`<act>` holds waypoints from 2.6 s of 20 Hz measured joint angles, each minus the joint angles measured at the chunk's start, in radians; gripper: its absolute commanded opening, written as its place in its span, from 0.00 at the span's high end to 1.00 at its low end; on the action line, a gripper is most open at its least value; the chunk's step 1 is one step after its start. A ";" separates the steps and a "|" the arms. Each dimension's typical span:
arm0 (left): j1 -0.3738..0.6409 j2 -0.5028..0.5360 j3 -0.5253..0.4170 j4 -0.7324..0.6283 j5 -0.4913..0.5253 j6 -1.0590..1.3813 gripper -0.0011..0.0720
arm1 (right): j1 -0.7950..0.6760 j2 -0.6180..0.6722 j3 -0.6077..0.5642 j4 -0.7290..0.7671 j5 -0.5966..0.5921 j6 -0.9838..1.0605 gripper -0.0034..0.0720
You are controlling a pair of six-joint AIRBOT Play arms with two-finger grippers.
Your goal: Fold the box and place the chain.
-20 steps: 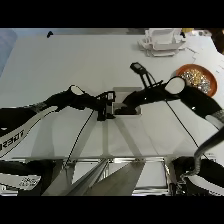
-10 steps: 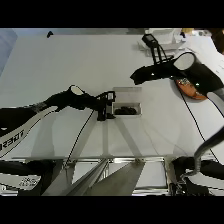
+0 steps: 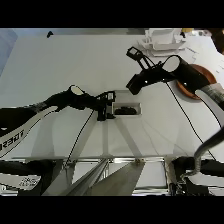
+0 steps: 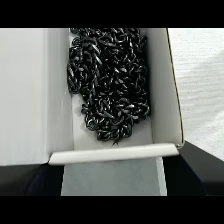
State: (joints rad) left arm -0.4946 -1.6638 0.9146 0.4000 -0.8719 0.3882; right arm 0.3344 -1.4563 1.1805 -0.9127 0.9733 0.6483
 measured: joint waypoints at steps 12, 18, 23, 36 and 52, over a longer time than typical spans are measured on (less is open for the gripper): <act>0.000 0.000 0.000 0.000 0.000 0.000 0.97 | 0.121 0.195 -0.186 -0.013 0.069 -0.206 0.68; 0.000 0.000 0.000 0.000 0.000 0.000 0.97 | 0.130 0.225 -0.227 -0.054 0.003 -0.232 0.56; 0.000 0.000 0.000 0.000 0.000 0.000 0.97 | 0.132 0.211 -0.233 -0.076 -0.018 -0.237 0.56; 0.000 0.000 0.000 0.000 0.002 -0.002 0.97 | 0.161 0.184 -0.240 -0.135 -0.043 -0.218 0.62; 0.001 0.000 0.000 -0.001 0.003 -0.001 0.97 | 0.163 0.179 -0.260 -0.161 -0.105 -0.192 0.75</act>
State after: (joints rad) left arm -0.4938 -1.6638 0.9150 0.3992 -0.8692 0.3874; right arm 0.4973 -1.2770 0.9207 -1.0740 0.8688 0.4564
